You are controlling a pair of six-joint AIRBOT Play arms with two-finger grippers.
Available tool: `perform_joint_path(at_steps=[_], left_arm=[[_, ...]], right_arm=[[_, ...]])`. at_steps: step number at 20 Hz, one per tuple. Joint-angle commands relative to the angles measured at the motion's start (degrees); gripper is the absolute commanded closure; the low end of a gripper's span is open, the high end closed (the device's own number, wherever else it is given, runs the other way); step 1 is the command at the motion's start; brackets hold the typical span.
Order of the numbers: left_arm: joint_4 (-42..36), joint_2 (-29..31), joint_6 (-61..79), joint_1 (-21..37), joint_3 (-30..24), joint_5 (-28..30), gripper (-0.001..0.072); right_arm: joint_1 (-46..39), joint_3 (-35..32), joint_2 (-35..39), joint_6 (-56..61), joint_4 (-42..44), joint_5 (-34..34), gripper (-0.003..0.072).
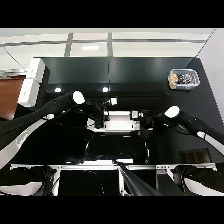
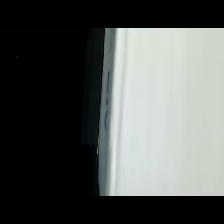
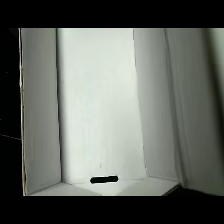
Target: Fold the box and place the chain.
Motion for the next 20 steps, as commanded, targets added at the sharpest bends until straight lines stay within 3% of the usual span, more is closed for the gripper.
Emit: perform_joint_path(at_steps=[1,4,6,9,11,13,15,16,18,19,20], left_arm=[[0.02,-0.02,0.11,0.02,0.04,0.07,0.068],[0.0,-0.02,0.11,0.02,0.04,0.07,0.068],[0.0,-0.02,0.11,0.02,0.04,0.09,0.068],[0.0,-0.02,0.11,0.02,0.04,0.07,0.068],[0.0,-0.02,0.11,0.02,0.04,0.07,0.068],[0.0,-0.02,0.11,0.02,0.04,0.04,0.068],[0.02,-0.02,0.11,0.02,0.04,0.07,0.0678],[0.02,-0.02,0.11,0.02,0.04,0.07,0.0677],[0.04,-0.02,0.11,0.02,0.17,-0.22,0.0678],[0.04,0.26,0.11,0.02,0.31,-0.35,0.0661],[0.09,0.94,0.13,0.02,0.28,-0.37,0.0508]], right_arm=[[-0.46,0.04,-0.02,0.2,0.15,0.79,0.0001],[-0.46,0.04,-0.02,0.2,0.15,0.52,0.0001],[-0.24,0.04,-0.02,0.22,0.09,0.37,0.0134],[-0.22,0.04,-0.04,0.46,0.09,0.07,0.0133],[-0.22,0.04,-0.02,0.5,0.11,0.02,0.027],[-0.22,0.04,-0.02,0.5,0.09,0.02,0.0298],[-0.22,0.04,-0.02,0.44,0.07,0.2,0.057],[-0.22,0.04,-0.02,0.46,0.09,0.17,0.0631],[-0.22,0.04,-0.02,0.46,0.09,0.2,0.0633],[-0.22,0.04,-0.02,0.46,0.11,0.2,0.0633],[-0.22,0.04,-0.02,0.46,0.09,0.2,0.0633]])
